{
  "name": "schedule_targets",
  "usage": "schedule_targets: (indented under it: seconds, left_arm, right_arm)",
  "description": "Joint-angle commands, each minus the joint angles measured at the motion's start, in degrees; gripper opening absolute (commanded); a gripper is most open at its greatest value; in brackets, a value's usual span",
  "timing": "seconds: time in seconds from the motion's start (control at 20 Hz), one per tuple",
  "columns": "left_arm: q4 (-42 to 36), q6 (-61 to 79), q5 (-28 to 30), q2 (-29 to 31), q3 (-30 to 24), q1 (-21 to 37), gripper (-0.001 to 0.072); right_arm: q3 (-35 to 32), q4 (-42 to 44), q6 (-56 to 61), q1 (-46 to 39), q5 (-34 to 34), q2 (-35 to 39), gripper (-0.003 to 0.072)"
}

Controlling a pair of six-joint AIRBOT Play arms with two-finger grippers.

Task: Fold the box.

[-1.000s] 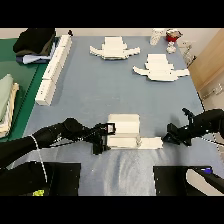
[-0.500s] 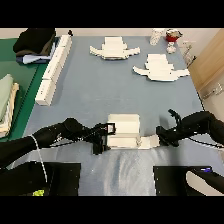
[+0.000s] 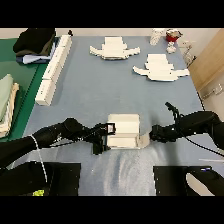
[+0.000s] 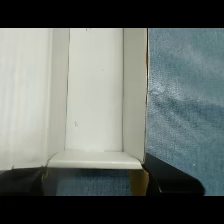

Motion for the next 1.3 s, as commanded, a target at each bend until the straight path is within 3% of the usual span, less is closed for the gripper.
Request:
schedule_targets:
  seconds: [0.0,0.25,0.45,0.55,0.75,1.05,1.25]
  left_arm:
    - [0.02,0.00,0.00,0.04,0.07,0.02,0.0533]
    - [0.02,0.00,0.00,0.04,0.07,0.00,0.0533]
    - [0.02,0.00,0.00,0.04,0.07,0.02,0.0533]
    - [0.02,0.02,0.02,0.04,0.07,0.00,0.0533]
    - [0.02,0.00,0.00,0.04,0.07,0.02,0.0533]
    - [0.02,0.02,0.02,0.04,0.07,0.00,0.0533]
    - [0.02,0.00,0.00,0.04,0.07,0.00,0.0533]
  right_arm:
    - [0.07,0.63,1.27,1.22,-0.55,3.43,0.0506]
    - [0.04,0.66,1.27,7.52,3.48,3.43,0.0506]
    - [0.17,-0.85,6.73,13.81,10.73,1.90,0.0501]
    - [1.22,-1.57,8.46,17.05,12.55,0.04,0.0454]
    - [6.51,-17.16,24.90,25.16,13.46,-3.30,0.0441]
    - [16.02,-35.87,47.12,39.60,8.04,-11.67,0.0441]
    - [19.74,-40.74,55.36,45.38,5.81,-18.23,0.0441]
